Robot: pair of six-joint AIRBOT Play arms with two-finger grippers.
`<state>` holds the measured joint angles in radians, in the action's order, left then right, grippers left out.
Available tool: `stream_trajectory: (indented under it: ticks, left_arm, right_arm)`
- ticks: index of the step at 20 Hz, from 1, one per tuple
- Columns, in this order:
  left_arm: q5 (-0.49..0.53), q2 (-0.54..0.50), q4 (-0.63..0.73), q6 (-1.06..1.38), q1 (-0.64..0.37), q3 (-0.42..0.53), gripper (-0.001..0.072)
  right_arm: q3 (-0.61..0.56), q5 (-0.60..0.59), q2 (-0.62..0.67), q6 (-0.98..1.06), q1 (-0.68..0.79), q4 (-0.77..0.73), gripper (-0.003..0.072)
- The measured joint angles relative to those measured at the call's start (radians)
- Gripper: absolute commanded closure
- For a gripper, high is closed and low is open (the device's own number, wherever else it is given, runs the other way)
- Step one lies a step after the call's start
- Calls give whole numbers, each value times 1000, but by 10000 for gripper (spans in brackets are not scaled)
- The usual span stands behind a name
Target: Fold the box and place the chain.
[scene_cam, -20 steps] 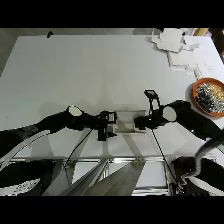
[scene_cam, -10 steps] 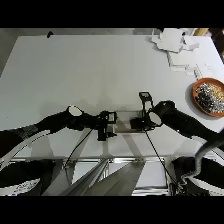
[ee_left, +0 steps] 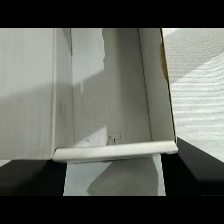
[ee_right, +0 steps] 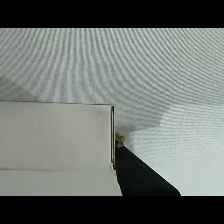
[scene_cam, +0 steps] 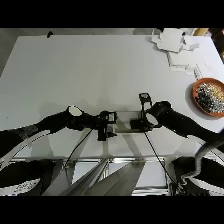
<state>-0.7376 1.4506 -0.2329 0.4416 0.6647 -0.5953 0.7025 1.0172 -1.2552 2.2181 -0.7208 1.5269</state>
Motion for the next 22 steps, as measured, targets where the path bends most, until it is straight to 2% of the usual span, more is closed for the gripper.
stream_trajectory:
  ticks: [3,4,5,8,9,10,11,15,17,18,22]
  left_arm:
    - [0,0,0,0,0,0,558]
    - [0,0,0,0,0,0,558]
    - [0,0,0,0,0,0,558]
    - [0,0,0,-1,0,0,558]
    - [-1,0,1,-2,0,0,558]
    - [-1,0,0,0,0,0,558]
    - [-1,0,0,0,0,0,558]
    - [0,0,0,0,0,0,558]
    - [0,0,0,0,0,0,558]
    - [0,0,0,0,0,0,558]
    - [0,0,0,0,0,0,558]
  right_arm:
    - [0,6,-2,-4,0,7,544]
    - [0,6,-2,-4,0,9,572]
    - [0,6,-2,-4,0,11,669]
    - [-1,6,3,2,0,12,662]
    - [-2,6,10,-8,0,15,545]
    - [-2,7,23,-29,-1,18,375]
    - [-2,10,39,-56,-1,19,307]
    - [-1,38,163,-245,0,22,311]
    - [0,79,256,-333,18,22,412]
    - [4,101,306,-380,45,28,412]
    - [19,113,444,-610,293,115,413]
